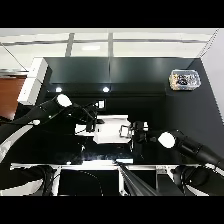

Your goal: Fold the box and place the chain.

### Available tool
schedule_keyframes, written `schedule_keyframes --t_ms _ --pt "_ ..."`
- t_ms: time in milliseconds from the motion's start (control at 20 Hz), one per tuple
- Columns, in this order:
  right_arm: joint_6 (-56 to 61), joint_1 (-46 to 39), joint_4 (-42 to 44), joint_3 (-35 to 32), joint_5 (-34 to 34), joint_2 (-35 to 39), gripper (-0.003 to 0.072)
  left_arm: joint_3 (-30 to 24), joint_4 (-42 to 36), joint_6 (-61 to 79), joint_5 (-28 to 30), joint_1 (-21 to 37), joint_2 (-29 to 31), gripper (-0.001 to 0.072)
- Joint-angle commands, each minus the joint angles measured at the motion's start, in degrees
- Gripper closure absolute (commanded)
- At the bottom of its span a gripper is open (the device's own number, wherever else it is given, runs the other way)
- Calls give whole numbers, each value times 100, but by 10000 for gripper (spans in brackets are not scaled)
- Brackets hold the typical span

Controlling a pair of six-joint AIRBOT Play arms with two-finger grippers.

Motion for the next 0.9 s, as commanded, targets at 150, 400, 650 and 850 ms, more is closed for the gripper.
schedule_keyframes --t_ms 150,400,650,850 --pt "20 13 -247 245 -17 -7 51 -2 0 4 -4 -4 0 685" --pt "-92 -962 -227 730 1176 -11 50 0 0 2 -4 -4 0 685" --pt "-966 -1261 531 745 986 -249 50 0 -2 2 -4 -4 0 685" --pt "-1449 -1261 999 763 887 -310 50 0 -2 2 -9 -4 0 685"
